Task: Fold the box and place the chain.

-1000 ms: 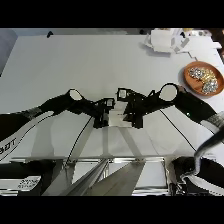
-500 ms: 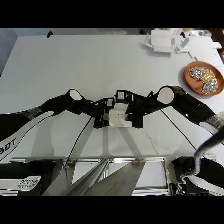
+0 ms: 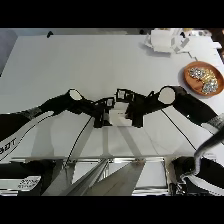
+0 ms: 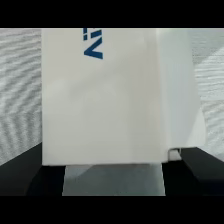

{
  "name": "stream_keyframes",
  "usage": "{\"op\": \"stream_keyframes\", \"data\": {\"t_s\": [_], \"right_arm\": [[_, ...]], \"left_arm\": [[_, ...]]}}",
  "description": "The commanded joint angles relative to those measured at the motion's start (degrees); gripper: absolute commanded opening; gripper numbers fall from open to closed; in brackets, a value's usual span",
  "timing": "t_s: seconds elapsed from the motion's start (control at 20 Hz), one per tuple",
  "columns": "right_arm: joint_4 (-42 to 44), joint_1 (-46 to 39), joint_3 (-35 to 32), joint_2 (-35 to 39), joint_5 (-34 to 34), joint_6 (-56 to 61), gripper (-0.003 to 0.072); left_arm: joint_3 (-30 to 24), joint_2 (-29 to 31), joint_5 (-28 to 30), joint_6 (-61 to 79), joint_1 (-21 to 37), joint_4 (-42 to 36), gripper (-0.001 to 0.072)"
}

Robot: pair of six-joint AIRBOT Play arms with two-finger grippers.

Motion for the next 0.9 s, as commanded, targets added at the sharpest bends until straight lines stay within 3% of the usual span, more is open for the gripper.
{"op": "stream_keyframes", "data": {"t_s": [0.0,0.3,0.85], "right_arm": [[0.00,0.00,-0.02,1.16,-1.38,0.09,0.0168],[-0.07,0.00,-0.02,0.26,-5.81,0.11,0.0154],[-0.37,0.02,-0.83,-0.79,-4.11,0.07,0.0158]], "left_arm": [[0.02,0.02,-0.09,0.00,0.02,0.04,0.0171],[0.02,0.02,-0.09,0.00,0.02,0.04,0.0171],[0.02,0.02,-0.09,0.00,0.02,0.04,0.0171]]}}
